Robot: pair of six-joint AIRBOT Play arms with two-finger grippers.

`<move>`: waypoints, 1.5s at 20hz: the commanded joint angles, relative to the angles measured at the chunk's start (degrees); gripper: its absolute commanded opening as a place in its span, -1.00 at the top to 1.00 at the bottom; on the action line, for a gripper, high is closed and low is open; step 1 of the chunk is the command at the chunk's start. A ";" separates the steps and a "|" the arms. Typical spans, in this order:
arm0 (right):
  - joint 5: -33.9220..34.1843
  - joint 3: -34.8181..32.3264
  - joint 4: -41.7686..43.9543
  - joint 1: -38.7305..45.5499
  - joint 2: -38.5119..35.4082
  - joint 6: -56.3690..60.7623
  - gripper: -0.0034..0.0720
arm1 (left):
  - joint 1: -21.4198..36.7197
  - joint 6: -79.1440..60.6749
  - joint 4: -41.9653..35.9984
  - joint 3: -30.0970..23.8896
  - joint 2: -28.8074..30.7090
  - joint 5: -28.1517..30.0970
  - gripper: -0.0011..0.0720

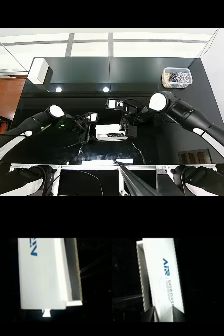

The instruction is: Fold the box and place the chain.

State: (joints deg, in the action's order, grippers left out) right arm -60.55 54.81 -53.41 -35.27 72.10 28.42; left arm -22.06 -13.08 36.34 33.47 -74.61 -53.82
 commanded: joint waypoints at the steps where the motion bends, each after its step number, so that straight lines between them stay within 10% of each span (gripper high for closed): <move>1: -2.05 0.04 -0.37 -0.28 -0.04 0.28 0.26 | -0.02 0.02 0.02 0.02 -0.04 -0.02 -0.12; 19: -2.14 0.04 -0.24 -0.57 -0.04 1.40 0.26 | -0.02 0.02 0.02 0.02 -0.04 0.00 -0.12; 21: -2.23 0.04 -0.31 -0.57 -0.04 1.38 0.60 | -0.02 0.02 0.02 0.02 -0.04 0.00 -0.12; 30: -2.45 0.04 -0.26 -0.57 -0.04 1.40 0.62 | -0.02 0.02 0.02 0.02 -0.04 -0.02 -0.12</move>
State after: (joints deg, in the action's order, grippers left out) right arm -62.89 54.87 -53.76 -35.79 72.01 29.78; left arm -22.04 -12.97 36.34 33.47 -74.61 -53.87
